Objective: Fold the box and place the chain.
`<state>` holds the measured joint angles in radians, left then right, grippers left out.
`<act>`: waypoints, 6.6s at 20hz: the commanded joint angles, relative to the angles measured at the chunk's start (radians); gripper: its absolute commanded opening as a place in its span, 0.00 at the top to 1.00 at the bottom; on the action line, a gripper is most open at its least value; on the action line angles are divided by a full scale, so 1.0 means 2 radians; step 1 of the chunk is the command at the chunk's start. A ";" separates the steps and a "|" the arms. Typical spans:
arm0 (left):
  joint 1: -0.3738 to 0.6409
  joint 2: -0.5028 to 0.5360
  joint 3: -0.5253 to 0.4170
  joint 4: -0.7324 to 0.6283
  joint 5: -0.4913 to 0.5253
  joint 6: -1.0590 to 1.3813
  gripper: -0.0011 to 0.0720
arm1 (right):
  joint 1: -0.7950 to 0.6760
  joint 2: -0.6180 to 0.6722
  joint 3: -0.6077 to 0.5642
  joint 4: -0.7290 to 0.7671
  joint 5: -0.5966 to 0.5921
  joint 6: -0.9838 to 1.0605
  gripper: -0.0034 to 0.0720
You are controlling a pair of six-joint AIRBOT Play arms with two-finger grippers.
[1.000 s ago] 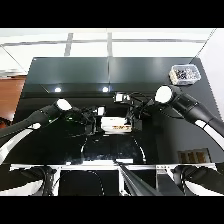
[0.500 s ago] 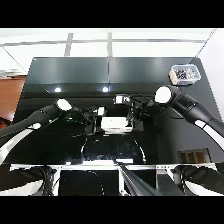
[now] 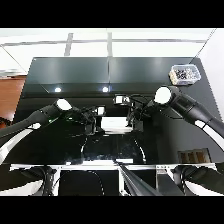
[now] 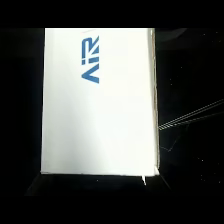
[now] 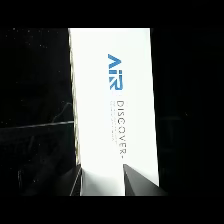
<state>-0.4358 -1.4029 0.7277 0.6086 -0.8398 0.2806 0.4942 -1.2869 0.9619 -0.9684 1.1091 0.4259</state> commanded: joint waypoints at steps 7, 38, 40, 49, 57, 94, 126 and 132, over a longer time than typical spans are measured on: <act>0.000 0.000 0.000 0.000 0.000 0.000 0.53 | -0.001 0.009 -0.002 0.000 0.006 0.021 0.55; 0.000 0.000 0.000 0.000 -0.001 0.000 0.53 | -0.040 -0.011 -0.115 0.263 -0.080 0.279 0.93; 0.000 0.000 0.000 0.000 -0.004 0.000 0.53 | -0.070 0.017 -0.098 0.269 -0.035 0.275 0.94; 0.013 0.092 0.016 0.035 0.011 -0.052 0.00 | -0.310 0.239 -0.064 0.189 0.121 0.294 0.93; -0.068 0.058 0.067 -0.031 0.002 -0.094 0.01 | -0.334 0.259 -0.079 0.161 0.094 0.302 0.94; -0.125 -0.086 0.216 0.184 -0.087 -0.259 0.01 | -0.334 0.259 -0.084 0.149 0.068 0.302 0.93; 0.365 -0.354 0.662 0.426 -0.083 -0.742 0.45 | -0.334 0.258 -0.084 0.153 -0.023 0.324 0.93; 0.359 -0.294 0.700 0.447 -0.133 -0.786 0.00 | -0.334 0.258 -0.084 0.153 -0.030 0.323 0.93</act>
<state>0.2874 -2.0499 2.0705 1.4658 -1.0538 -1.2388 -0.1745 -0.7708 0.7952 -0.6628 1.0588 1.0710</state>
